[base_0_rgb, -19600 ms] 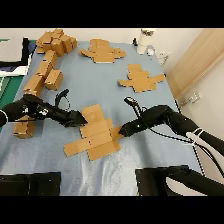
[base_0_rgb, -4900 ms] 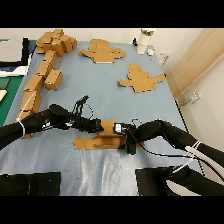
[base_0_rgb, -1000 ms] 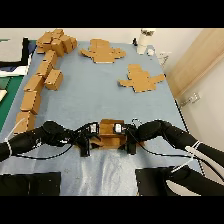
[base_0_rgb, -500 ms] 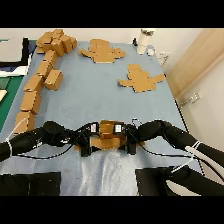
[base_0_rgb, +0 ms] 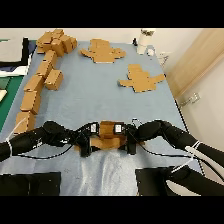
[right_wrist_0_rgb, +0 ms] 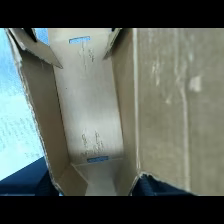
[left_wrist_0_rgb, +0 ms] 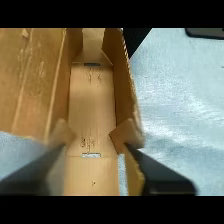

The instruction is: Fold the box.

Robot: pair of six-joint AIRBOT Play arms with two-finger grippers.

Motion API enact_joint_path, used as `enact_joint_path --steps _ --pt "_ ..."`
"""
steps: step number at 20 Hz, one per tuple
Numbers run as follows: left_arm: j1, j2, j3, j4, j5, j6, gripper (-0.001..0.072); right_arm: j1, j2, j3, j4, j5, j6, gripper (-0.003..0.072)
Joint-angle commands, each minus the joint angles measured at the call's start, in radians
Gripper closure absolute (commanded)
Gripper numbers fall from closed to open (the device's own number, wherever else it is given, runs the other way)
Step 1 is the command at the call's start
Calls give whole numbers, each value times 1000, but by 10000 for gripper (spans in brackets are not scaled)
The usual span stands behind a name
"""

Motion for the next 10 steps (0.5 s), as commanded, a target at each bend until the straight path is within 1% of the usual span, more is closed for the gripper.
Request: enact_joint_path --steps 1,2,3,7,10 --pt "13 6 0 34 -3 -57 462 0 0 0 1 0 0 183" --pt "24 18 -1 69 -11 -69 568 0 0 0 1 0 0 183" --pt "39 31 -1 112 -15 -94 618 0 0 0 1 0 0 183" --pt "116 101 -24 216 -56 -146 618 0 0 -1 1 0 0 183" --pt "184 205 -37 251 -85 -243 617 0 1 0 1 0 0 183"
